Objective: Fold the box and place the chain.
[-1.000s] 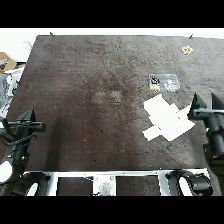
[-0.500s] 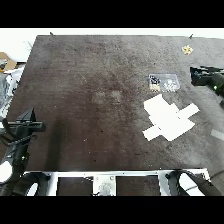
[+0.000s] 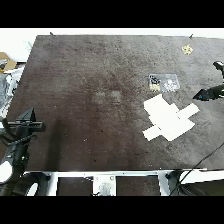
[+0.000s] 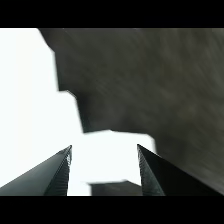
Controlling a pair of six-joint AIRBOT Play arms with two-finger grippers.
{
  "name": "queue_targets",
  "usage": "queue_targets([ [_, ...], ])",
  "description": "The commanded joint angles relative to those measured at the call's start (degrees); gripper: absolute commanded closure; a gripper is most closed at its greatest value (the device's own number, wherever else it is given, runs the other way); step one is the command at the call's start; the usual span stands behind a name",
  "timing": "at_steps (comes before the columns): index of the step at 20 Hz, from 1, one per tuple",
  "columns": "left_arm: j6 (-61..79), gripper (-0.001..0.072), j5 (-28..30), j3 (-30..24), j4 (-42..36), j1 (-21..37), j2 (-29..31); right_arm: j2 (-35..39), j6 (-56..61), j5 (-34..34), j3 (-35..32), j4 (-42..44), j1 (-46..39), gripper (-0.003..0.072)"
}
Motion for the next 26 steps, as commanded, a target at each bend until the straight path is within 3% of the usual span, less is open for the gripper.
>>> queue_targets([
  [1, 0.0, 0.0698, 0.0, 0.0, 0.0, 0.0, 0.0, -7.7, 2.2, 4.7, 9.4, -6.0, -1.7, 0.0248],
  [5, 0.0, 0.0698, 0.0, 0.0, 0.0, 0.0, 0.0, -12.7, -0.3, 4.8, 11.9, -2.0, -2.6, 0.0249],
  [9, 0.0, 0.0698, 0.0, 0.0, 0.0, 0.0, 0.0, -17.5, -4.0, 11.2, 11.8, -0.1, -2.6, 0.0249],
  [15, 0.0, 0.0698, 0.0, 0.0, 0.0, 0.0, 0.0, -19.9, -7.5, 17.6, 7.3, 1.3, -2.3, 0.0251],
  [17, 0.0, 0.0698, 0.0, 0.0, 0.0, 0.0, 0.0, -19.9, -11.5, 20.3, 5.3, 2.0, -2.0, 0.0427],
  [18, 0.0, 0.0698, 0.0, 0.0, 0.0, 0.0, 0.0, -19.9, -11.8, 20.7, 4.8, 2.4, -1.8, 0.0565],
  [20, 0.0, 0.0698, 0.0, 0.0, 0.0, 0.0, 0.0, -19.5, -11.8, 23.8, 4.9, 5.4, -1.9, 0.0686],
  [23, 0.0, 0.0698, 0.0, 0.0, 0.0, 0.0, 0.0, -16.8, -8.9, 26.1, 3.5, 12.6, -1.9, 0.0687],
  [26, 0.0, 0.0698, 0.0, 0.0, 0.0, 0.0, 0.0, -10.1, -8.5, 25.7, -6.4, 16.3, -0.9, 0.0687],
])
